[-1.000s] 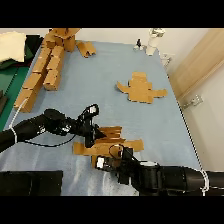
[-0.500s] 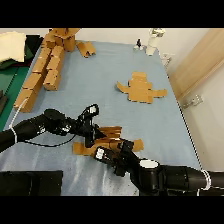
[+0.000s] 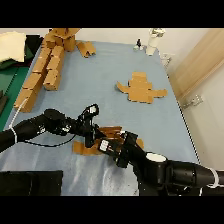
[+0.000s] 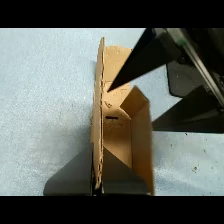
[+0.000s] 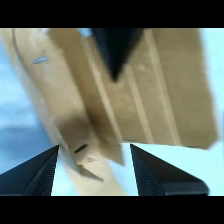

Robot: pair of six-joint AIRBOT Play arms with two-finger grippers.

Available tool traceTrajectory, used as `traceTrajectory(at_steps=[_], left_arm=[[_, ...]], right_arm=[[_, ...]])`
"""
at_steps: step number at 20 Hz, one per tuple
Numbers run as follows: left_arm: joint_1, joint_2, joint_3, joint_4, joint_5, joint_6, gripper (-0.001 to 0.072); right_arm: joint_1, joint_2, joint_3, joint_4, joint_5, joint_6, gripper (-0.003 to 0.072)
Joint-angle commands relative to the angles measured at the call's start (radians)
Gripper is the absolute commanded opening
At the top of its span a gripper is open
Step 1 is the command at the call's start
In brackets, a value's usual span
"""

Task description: Fold the box.

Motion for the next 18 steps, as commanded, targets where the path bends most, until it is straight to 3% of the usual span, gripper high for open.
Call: traceTrajectory(at_steps=[1, 6, 9, 12, 18], left_arm=[[0.000, 0.001, 0.000, 0.000, 0.000, 0.000, 0.0013], [0.001, 0.001, 0.000, 0.000, 0.000, 0.000, 0.0013], [0.000, 0.001, 0.000, 0.000, -0.001, 0.000, 0.0013], [0.000, 0.001, 0.000, 0.000, 0.000, 0.000, 0.0013], [0.001, 0.001, 0.000, 0.000, 0.000, 0.000, 0.0013]], right_arm=[[-0.072, 0.039, -0.001, 0.017, 0.021, -0.090, 0.0717], [-0.082, 0.057, -0.034, 0.058, 0.035, -0.124, 0.0716], [-0.167, 0.064, -0.074, 0.178, 0.149, -0.243, 0.0717], [-0.320, 0.109, -0.100, 0.435, 0.241, -0.586, 0.0716], [-0.612, 0.082, -0.101, 0.965, 0.239, -1.298, 0.0716]])
